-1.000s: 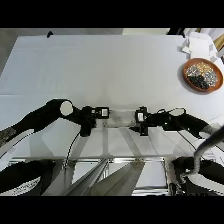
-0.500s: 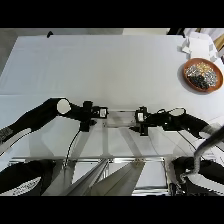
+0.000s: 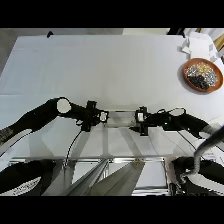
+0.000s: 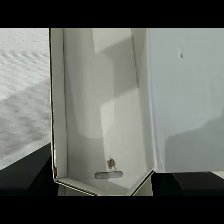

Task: Fold the box and place the chain.

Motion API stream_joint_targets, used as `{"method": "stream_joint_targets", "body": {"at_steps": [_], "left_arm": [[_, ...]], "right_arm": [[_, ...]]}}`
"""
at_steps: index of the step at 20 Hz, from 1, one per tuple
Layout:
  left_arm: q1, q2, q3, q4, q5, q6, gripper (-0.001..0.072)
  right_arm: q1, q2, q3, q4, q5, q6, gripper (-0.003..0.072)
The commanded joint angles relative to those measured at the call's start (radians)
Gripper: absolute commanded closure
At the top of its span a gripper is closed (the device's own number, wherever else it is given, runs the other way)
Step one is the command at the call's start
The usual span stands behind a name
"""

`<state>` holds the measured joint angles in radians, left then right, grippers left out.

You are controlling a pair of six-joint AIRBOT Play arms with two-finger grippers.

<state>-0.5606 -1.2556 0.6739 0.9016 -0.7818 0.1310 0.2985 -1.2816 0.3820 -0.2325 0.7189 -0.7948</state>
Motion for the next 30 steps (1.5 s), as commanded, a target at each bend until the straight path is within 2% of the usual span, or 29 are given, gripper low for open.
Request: {"method": "stream_joint_targets", "body": {"at_steps": [1, 9, 14, 18, 23, 26, 28, 30], "left_arm": [[-0.002, 0.000, 0.000, -0.037, -0.066, 0.022, 0.0576], [-0.018, 0.000, 0.000, -0.090, -0.066, 0.019, 0.0576], [-0.053, -0.010, 0.000, -0.101, 0.054, 0.019, 0.0576], [-0.084, -0.037, 0.000, -0.104, 0.081, 0.019, 0.0577], [-0.135, -0.048, 0.000, -0.141, 0.175, 0.018, 0.0575], [-0.152, -0.066, 0.000, -0.148, 0.187, 0.018, 0.0543], [-0.152, -0.075, 0.000, -0.146, 0.183, 0.018, 0.0392], [-0.152, -0.075, 0.000, -0.146, 0.183, 0.018, 0.0355]], "right_arm": [[0.000, 0.001, 0.000, 0.001, 0.000, 0.000, 0.0350], [0.000, 0.001, 0.000, 0.001, 0.000, 0.000, 0.0350], [0.000, 0.001, 0.000, 0.001, 0.000, 0.000, 0.0350], [0.000, 0.001, 0.000, 0.001, 0.000, 0.000, 0.0350], [0.000, 0.001, 0.000, 0.001, 0.000, 0.000, 0.0350], [0.000, 0.001, 0.000, 0.001, 0.000, 0.000, 0.0350], [0.000, 0.001, 0.000, 0.001, 0.000, 0.000, 0.0350], [0.000, 0.001, 0.000, 0.001, 0.000, 0.000, 0.0350]]}}
